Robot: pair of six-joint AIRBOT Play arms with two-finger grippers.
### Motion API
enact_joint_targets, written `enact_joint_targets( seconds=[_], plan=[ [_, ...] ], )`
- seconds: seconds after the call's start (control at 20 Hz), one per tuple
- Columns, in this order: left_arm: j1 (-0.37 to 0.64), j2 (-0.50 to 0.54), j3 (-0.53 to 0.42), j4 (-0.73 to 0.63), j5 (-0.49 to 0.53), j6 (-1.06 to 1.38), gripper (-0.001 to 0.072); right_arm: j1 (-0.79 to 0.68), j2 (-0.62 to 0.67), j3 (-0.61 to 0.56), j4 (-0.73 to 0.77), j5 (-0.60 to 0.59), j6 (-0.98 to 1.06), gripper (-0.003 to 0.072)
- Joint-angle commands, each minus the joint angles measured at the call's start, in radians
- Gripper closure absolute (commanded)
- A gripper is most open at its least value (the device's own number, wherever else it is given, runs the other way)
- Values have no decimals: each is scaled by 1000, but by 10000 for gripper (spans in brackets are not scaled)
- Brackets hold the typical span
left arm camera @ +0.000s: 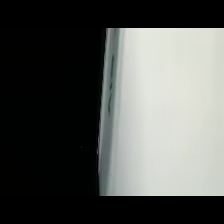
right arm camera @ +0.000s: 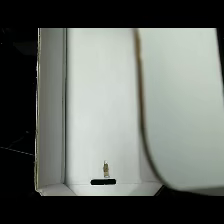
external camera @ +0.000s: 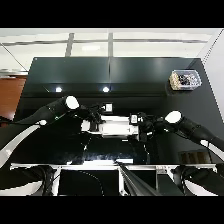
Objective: Fold the box and place the chain.
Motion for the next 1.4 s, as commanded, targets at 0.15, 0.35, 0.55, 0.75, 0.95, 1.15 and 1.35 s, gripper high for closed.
enact_joint_targets(
  seconds=[0.15, 0.35, 0.55, 0.75, 0.95, 1.15, 1.35],
  plan=[
    [0, 1, 0, 0, -23, 0, 683, 38, -42, 0, -8, -50, 17, -15],
    [0, 1, 0, 0, -27, 0, 683, 35, -42, 0, -34, -66, 41, -14],
    [0, 1, 0, 0, -28, 0, 682, 35, -43, 0, -35, -66, 42, -13],
    [0, 1, 0, 0, -27, 0, 681, 35, -43, 0, -34, -66, 43, 10],
    [1, 10, 0, 9, -31, -1, 559, 35, -43, 0, -35, -65, 42, 217],
    [30, 94, 0, 75, -62, -146, 175, 35, -43, 0, -35, -64, 42, 217],
    [115, 204, 0, 213, -214, -394, 175, 35, -43, 0, -35, -62, 42, 217]
  ],
)
